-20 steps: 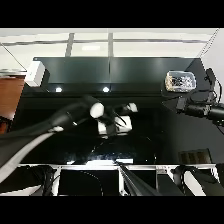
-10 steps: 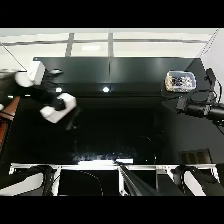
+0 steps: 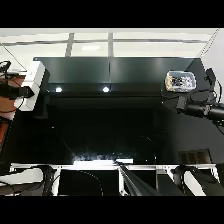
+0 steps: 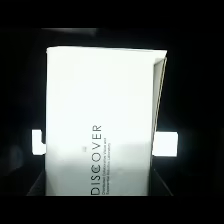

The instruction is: Fold the box and place the chain.

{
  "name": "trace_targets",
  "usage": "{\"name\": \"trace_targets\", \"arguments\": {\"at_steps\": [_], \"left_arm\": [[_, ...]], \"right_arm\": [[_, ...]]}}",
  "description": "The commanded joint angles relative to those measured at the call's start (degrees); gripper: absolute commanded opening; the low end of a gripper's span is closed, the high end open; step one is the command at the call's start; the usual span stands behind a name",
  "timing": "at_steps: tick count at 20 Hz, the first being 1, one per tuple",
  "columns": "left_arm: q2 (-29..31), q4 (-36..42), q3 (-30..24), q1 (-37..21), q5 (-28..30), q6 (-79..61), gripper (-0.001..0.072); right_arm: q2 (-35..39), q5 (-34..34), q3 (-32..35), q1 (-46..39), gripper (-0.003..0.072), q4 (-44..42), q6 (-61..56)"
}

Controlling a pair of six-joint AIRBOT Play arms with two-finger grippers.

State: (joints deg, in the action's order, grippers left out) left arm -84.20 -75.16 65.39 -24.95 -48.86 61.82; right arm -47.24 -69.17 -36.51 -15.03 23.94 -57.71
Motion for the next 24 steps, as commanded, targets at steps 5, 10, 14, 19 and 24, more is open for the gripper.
{"name": "trace_targets", "arguments": {"at_steps": [5, 10, 14, 19, 24], "left_arm": [[-9.29, 0.83, 8.59, 0.66, 4.26, -0.35, 0.0399], [-10.36, -5.35, 10.03, 1.01, 2.43, 0.39, 0.0714], [-8.55, -8.20, 18.60, 2.36, -15.82, 1.92, 0.0714], [-0.22, -4.07, 23.65, 5.27, -30.42, 14.91, 0.0681], [12.66, 3.93, 13.29, 13.11, -29.53, 23.21, 0.0022]], "right_arm": [[0.04, -0.26, -0.02, 0.02, 0.0010, -0.07, -1.25], [0.04, -0.26, -0.02, 0.02, 0.0010, -0.07, -1.25], [0.04, 1.11, -0.02, 0.02, 0.0010, 0.04, -1.20], [0.07, 1.99, -0.02, 0.00, 0.0010, 0.42, -0.26], [0.17, -1.03, -4.31, 0.02, 0.0006, 8.83, -3.78]]}}
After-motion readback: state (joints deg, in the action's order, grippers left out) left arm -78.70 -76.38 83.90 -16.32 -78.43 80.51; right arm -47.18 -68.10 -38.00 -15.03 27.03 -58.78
